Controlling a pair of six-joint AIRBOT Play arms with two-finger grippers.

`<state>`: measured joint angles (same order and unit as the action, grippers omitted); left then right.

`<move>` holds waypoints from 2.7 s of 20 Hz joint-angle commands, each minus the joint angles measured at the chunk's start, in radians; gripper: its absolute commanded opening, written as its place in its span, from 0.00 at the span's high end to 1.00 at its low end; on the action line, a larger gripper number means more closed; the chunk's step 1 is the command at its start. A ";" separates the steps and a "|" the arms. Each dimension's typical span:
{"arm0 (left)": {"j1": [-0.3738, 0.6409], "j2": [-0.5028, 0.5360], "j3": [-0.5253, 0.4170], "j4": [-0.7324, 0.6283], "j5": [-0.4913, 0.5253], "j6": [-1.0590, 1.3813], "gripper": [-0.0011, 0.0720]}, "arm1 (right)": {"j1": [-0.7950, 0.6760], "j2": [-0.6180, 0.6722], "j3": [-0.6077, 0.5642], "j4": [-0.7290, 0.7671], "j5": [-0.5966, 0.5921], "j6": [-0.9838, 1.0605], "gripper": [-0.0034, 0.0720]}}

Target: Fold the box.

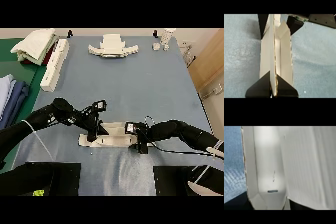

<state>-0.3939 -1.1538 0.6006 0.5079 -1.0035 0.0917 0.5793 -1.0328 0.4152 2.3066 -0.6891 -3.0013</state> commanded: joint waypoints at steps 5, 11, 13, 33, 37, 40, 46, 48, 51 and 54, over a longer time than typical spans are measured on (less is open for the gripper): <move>0.001 0.000 0.000 0.000 0.000 0.000 0.97 | 0.001 -0.014 0.000 -0.002 -0.003 0.001 0.27; 0.001 0.000 0.000 0.000 0.000 0.000 0.97 | 0.001 -0.013 0.001 -0.003 0.000 0.001 0.27; 0.001 0.000 0.000 0.000 0.000 0.000 0.97 | 0.001 -0.013 0.001 -0.006 0.000 0.001 0.27; 0.001 0.000 0.000 -0.024 0.003 0.000 0.97 | 0.001 -0.013 0.001 -0.006 -0.001 0.001 0.27; 0.001 0.000 0.000 -0.026 0.002 -0.014 0.96 | 0.001 -0.013 0.001 -0.006 -0.001 0.001 0.27; 0.001 0.000 0.000 -0.027 0.013 -0.035 0.52 | 0.001 -0.013 0.001 -0.006 0.000 0.001 0.27; 0.003 0.051 0.010 0.109 0.013 -0.269 0.50 | 0.001 -0.013 0.001 -0.006 -0.001 0.001 0.27; 0.004 0.120 0.035 0.291 -0.055 -0.478 0.50 | 0.001 -0.013 0.001 -0.006 -0.001 0.001 0.27; 0.003 0.229 0.059 0.457 -0.165 -0.758 0.50 | 0.001 -0.013 0.001 -0.006 0.000 0.001 0.27; 0.000 0.297 0.059 0.432 -0.256 -0.892 0.97 | 0.001 -0.013 0.001 -0.006 -0.001 0.001 0.27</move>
<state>-0.3912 -0.9245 0.6518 0.8833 -1.1603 -0.5949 0.5793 -1.0454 0.4160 2.3001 -0.6899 -3.0009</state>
